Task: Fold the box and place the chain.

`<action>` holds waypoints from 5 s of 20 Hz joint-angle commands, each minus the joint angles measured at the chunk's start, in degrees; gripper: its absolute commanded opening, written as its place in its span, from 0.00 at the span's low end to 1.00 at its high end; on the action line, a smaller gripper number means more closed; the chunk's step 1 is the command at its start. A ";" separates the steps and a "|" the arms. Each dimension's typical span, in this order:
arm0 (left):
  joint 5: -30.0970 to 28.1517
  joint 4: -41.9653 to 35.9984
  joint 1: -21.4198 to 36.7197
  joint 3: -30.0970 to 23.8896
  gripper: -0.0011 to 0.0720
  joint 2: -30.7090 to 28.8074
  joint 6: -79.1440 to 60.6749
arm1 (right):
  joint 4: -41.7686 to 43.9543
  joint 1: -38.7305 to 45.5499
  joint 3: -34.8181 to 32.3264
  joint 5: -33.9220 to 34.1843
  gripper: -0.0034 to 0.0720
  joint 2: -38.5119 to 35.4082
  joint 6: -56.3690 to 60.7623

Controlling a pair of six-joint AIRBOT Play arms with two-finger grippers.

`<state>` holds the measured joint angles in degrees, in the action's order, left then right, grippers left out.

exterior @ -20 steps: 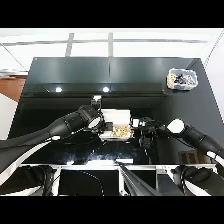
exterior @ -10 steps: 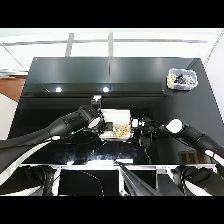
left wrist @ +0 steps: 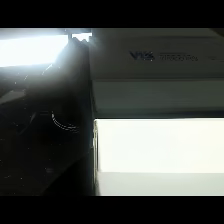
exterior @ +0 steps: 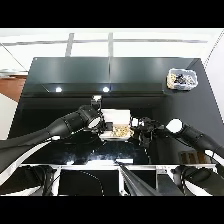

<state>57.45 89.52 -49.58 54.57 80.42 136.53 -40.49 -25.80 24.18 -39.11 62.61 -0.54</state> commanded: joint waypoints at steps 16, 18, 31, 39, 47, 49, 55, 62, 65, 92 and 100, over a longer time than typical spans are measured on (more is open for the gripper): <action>0.09 0.04 0.00 0.02 0.06 0.02 0.00 | -0.66 7.98 1.95 -4.52 0.10 -14.21 17.77; 0.02 0.04 0.00 0.02 0.06 0.02 0.00 | -0.39 11.13 5.55 -9.92 0.10 -17.46 21.90; -0.02 0.02 0.00 0.04 0.06 0.02 0.00 | 16.33 1.77 11.39 -12.50 0.27 -16.06 30.80; 0.28 0.04 -0.02 0.52 0.06 0.02 1.66 | 13.42 21.53 12.41 -25.75 0.78 -16.11 37.29; 8.24 0.46 0.13 7.10 0.89 -2.64 -13.16 | 13.38 26.53 12.41 -29.44 0.76 -16.11 37.46; 12.15 -0.96 1.05 7.04 0.88 -5.60 -24.83 | 13.38 26.53 12.41 -29.51 0.76 -16.11 37.46; 18.67 -17.20 18.36 0.66 0.88 -20.26 -63.73 | 13.40 26.53 12.41 -29.42 0.76 -16.11 37.44; 17.27 -38.84 40.13 -19.08 0.89 -24.65 -106.88 | 13.77 26.51 12.41 -29.03 0.76 -16.11 38.03; 8.44 -43.43 38.53 -24.46 0.99 -21.40 -125.57 | 13.46 26.51 12.39 -29.16 0.98 -16.11 38.73; 0.98 -59.56 32.50 -18.71 0.98 -4.02 -152.98 | 13.18 26.51 12.39 -27.06 0.98 -16.11 39.36; 1.07 -59.84 32.46 -18.69 0.98 -4.00 -153.00 | 13.09 26.51 12.39 -27.04 0.98 -16.11 39.36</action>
<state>58.63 29.93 -17.08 35.81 76.40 -16.53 -27.33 0.71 36.58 -66.17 46.48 38.81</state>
